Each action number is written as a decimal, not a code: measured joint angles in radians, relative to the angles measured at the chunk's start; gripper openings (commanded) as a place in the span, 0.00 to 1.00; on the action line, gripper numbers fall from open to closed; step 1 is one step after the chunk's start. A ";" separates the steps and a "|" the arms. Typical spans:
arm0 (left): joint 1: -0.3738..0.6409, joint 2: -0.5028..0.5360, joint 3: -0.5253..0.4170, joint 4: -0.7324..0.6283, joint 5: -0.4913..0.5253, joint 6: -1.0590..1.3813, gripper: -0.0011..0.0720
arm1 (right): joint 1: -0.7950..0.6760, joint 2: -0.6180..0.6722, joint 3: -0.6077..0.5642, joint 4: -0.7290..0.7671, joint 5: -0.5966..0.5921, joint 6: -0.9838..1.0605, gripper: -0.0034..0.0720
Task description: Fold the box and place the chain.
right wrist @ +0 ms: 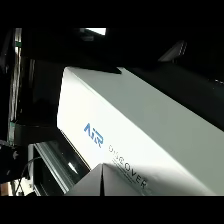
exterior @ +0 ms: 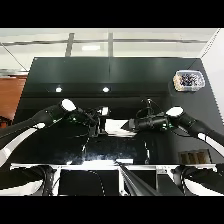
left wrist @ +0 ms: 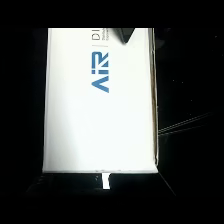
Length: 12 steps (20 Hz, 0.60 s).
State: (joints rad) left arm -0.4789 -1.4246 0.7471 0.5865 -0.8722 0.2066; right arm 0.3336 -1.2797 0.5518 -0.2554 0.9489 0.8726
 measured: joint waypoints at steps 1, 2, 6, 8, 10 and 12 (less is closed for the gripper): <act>0.000 0.000 0.000 0.000 0.000 0.000 0.52 | 0.000 0.000 0.000 -0.006 -0.002 0.003 0.06; 0.000 0.000 0.000 0.000 0.000 0.000 0.52 | 0.000 0.000 0.002 -0.011 -0.002 0.002 0.06; 0.000 0.000 0.000 -0.001 -0.003 -0.004 0.53 | -0.039 0.024 0.050 -0.066 0.078 -0.019 0.06; 0.000 0.005 0.000 0.001 -0.005 -0.008 0.79 | -0.100 0.079 0.090 -0.049 0.162 -0.023 0.06; 0.000 0.018 0.000 0.005 -0.011 -0.028 0.99 | -0.187 0.151 0.120 -0.077 0.235 -0.014 0.06; 0.000 0.042 0.002 0.033 -0.019 -0.073 0.99 | -0.298 0.239 0.139 -0.137 0.299 0.011 0.06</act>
State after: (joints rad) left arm -0.4789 -1.3823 0.7490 0.6197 -0.8917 0.1337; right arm 0.0353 -1.0409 0.6910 -0.3927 1.2476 0.8833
